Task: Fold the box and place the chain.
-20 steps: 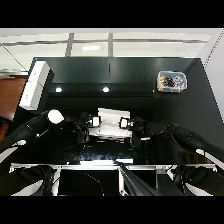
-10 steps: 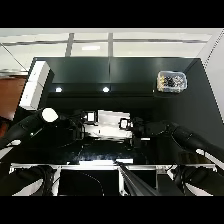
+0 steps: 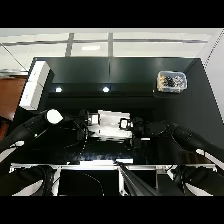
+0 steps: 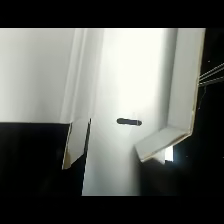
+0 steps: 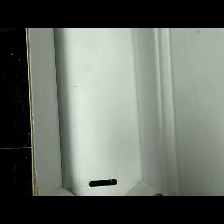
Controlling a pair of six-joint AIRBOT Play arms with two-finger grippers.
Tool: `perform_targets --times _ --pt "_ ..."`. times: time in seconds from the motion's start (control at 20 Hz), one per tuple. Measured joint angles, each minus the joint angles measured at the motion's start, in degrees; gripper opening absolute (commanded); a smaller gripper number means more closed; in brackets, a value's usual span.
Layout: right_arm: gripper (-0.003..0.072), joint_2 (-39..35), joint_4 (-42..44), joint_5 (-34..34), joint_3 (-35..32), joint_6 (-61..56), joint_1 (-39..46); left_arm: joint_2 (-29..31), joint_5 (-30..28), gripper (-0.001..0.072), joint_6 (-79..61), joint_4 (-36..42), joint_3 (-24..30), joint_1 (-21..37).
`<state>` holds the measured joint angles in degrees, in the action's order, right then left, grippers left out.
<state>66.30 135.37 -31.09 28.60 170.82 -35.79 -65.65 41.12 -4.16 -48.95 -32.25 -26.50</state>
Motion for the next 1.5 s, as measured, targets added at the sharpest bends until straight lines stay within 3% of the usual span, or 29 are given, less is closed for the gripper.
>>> perform_targets --times 0.7,0.75,0.85,0.9,1.4,1.5 --pt "0.0545 0.00 0.04 0.09 0.00 -0.02 -0.02 0.11 3.30 0.0339 0.02 1.25 0.00 0.98" --pt "0.0546 0.00 0.07 0.09 0.00 -0.02 -0.02 0.13 3.43 0.0372 0.02 0.94 0.00 1.46" --pt "0.0546 0.00 0.07 0.09 0.00 -0.07 0.00 0.17 3.65 0.0640 0.04 0.55 0.00 2.29" --pt "0.0545 0.00 0.07 0.09 0.00 -0.07 -0.02 0.17 4.24 0.0719 0.09 0.37 0.00 2.54" --pt "0.0546 0.00 0.02 0.00 0.00 -0.04 0.00 0.13 4.44 0.0707 0.92 3.15 1.03 3.04" --pt "0.0545 0.00 0.02 0.00 0.00 -0.04 -0.02 0.13 4.42 0.0596 0.92 3.89 1.68 2.78"
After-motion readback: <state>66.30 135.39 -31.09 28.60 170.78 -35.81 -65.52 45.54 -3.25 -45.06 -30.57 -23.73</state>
